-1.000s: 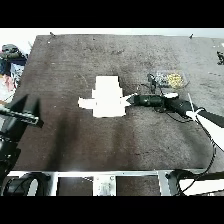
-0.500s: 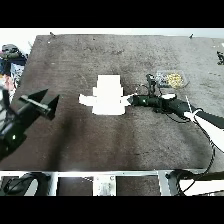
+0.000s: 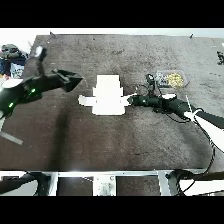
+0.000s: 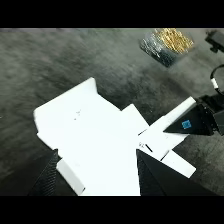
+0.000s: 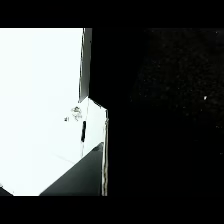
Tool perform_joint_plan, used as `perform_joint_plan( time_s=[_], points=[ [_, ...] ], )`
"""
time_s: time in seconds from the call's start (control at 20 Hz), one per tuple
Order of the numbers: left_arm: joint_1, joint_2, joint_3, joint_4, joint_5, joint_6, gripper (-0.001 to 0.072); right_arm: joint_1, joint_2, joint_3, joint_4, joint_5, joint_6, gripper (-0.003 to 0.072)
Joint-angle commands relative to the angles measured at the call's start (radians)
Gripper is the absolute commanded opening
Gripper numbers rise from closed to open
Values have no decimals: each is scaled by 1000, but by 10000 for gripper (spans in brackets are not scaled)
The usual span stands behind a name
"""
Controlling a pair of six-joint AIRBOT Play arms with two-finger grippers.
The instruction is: Fold the box and place the chain.
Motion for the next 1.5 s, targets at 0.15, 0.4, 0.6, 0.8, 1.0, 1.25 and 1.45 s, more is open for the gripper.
perform_joint_plan(
  time_s=[0.15,0.4,0.6,0.8,1.0,1.25,1.45],
  points=[
    [-48,-378,493,301,-97,-453,526,1,1,0,-5,16,-11,7],
    [-48,-635,785,457,-317,-654,528,1,1,0,-4,16,-11,7],
    [-53,-746,881,452,-405,-686,528,1,1,1,-4,16,-11,8],
    [-54,-802,897,420,-455,-690,528,1,1,1,-4,32,-10,8],
    [-54,-840,897,381,-513,-679,528,1,1,1,-5,35,-11,8],
    [-60,-867,897,345,-586,-679,527,1,1,0,-5,35,-11,8],
    [-83,-878,897,342,-594,-652,526,1,1,1,-5,39,-11,7]
  ],
)
